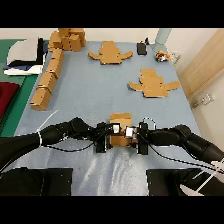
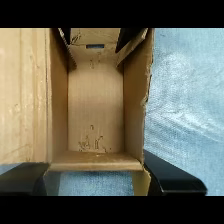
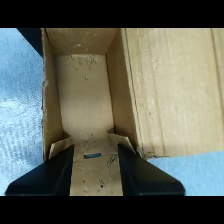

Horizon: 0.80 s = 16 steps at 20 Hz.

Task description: Fold the box.

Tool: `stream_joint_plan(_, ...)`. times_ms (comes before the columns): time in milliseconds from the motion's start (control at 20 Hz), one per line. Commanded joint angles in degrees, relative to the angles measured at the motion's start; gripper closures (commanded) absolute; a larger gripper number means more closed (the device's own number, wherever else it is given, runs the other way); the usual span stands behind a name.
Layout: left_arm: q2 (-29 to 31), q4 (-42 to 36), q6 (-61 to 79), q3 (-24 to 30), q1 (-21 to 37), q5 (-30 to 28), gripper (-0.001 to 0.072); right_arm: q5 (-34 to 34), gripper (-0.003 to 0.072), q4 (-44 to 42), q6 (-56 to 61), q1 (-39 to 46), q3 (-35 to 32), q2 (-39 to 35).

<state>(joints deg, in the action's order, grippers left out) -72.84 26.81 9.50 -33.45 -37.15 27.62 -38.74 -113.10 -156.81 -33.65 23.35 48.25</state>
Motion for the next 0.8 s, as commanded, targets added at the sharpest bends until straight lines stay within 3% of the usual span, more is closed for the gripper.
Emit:
stream_joint_plan(0,-0.02,0.0,0.02,-0.07,-0.02,-0.02,0.0318,1.01,0.0224,-0.02,0.59,0.0,0.0,0.02)
stream_joint_plan(150,-0.02,0.0,0.02,-0.07,-0.02,-0.02,0.0318,-0.26,0.0249,0.17,0.61,0.0,0.0,0.0)
stream_joint_plan(250,-0.02,0.0,0.02,-0.07,-0.02,-0.02,0.0318,-3.08,0.0356,0.96,2.32,0.0,0.02,-0.37)
stream_joint_plan(350,-0.02,0.0,0.02,-0.07,-0.02,-0.04,0.0318,-6.64,0.0356,6.71,8.0,0.02,0.04,-1.92)
stream_joint_plan(450,-0.02,0.0,0.02,-0.07,-0.02,-0.02,0.0318,-10.12,0.0363,15.58,21.27,0.07,0.04,-4.81)
stream_joint_plan(550,-0.02,0.0,0.02,-0.07,-0.02,-0.04,0.0318,-14.27,0.0519,28.28,42.71,0.07,0.52,-8.44)
stream_joint_plan(600,-0.02,0.0,0.02,-0.07,-0.02,-0.02,0.0318,-16.92,0.0651,35.95,54.99,0.11,0.94,-10.23)
stream_joint_plan(750,-0.02,0.0,0.02,-0.07,-0.02,-0.04,0.0318,-24.35,0.0685,51.12,85.68,2.99,0.96,-12.92)
